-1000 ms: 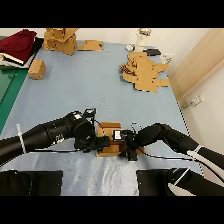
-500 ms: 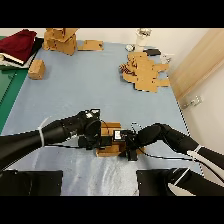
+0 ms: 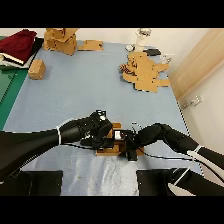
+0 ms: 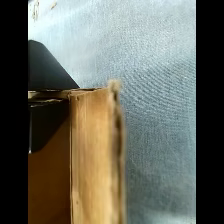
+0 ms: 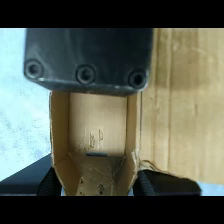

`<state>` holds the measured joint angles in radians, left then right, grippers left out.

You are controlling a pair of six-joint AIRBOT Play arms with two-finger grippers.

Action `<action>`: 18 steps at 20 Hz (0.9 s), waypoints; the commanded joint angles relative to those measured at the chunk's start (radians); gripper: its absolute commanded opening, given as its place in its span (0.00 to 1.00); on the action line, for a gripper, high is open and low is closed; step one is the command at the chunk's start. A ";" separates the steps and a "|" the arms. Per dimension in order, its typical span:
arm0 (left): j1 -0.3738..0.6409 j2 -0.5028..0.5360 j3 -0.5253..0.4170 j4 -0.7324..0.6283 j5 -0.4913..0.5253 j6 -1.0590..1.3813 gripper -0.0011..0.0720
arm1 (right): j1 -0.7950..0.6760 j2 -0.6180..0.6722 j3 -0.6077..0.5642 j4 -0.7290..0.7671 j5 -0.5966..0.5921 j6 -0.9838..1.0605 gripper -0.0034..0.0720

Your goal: Fold the box.

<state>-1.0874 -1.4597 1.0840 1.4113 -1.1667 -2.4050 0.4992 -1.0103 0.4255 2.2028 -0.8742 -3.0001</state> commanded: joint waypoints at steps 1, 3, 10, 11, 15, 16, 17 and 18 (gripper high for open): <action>-0.013 -0.008 0.004 0.002 0.023 -0.013 0.03 | 0.001 0.001 0.001 0.000 0.001 -0.001 0.72; -0.021 -0.008 0.004 -0.006 0.038 -0.024 0.03 | 0.001 0.001 0.001 0.000 0.000 -0.001 0.72; -0.023 0.008 0.008 -0.019 0.034 -0.035 0.59 | 0.001 0.001 0.001 0.000 0.000 -0.001 0.72; -0.023 0.014 0.008 -0.012 0.034 -0.038 0.59 | 0.001 0.001 0.001 0.000 0.000 -0.001 0.72; -0.023 0.027 0.011 0.006 0.033 -0.050 0.59 | 0.001 0.001 0.001 0.000 0.001 -0.001 0.72; -0.023 0.029 0.011 0.006 0.032 -0.050 0.59 | 0.001 0.001 0.001 0.000 0.000 -0.001 0.72; -0.023 0.037 0.011 0.008 0.030 -0.049 0.59 | 0.001 0.001 0.001 0.000 0.000 -0.001 0.72; -0.020 0.050 0.011 0.012 0.031 -0.049 0.59 | 0.001 0.001 0.001 0.000 0.000 -0.001 0.72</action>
